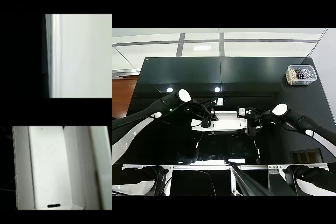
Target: Fold the box and place the chain.
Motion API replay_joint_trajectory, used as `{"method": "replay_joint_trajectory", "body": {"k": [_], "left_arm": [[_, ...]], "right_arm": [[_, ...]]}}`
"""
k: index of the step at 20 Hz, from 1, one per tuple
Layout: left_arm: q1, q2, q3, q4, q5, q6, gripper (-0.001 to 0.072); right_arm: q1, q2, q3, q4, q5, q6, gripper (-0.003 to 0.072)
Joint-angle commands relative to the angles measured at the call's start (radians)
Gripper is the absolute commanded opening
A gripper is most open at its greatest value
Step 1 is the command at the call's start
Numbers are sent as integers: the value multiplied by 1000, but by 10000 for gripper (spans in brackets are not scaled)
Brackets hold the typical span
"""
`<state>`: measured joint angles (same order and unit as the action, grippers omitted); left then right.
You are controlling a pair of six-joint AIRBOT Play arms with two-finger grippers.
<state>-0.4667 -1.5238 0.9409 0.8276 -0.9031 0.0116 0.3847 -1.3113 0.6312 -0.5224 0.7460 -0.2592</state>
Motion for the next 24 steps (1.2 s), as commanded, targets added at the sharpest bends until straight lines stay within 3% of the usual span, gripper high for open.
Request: {"method": "replay_joint_trajectory", "body": {"k": [1,24], "left_arm": [[-1,0,0,-2,2,-1,25],[-3,0,0,-2,2,-1,26]], "right_arm": [[-9,-13,0,-29,3,-14,720],[4,-34,6,-66,-45,51,720]]}}
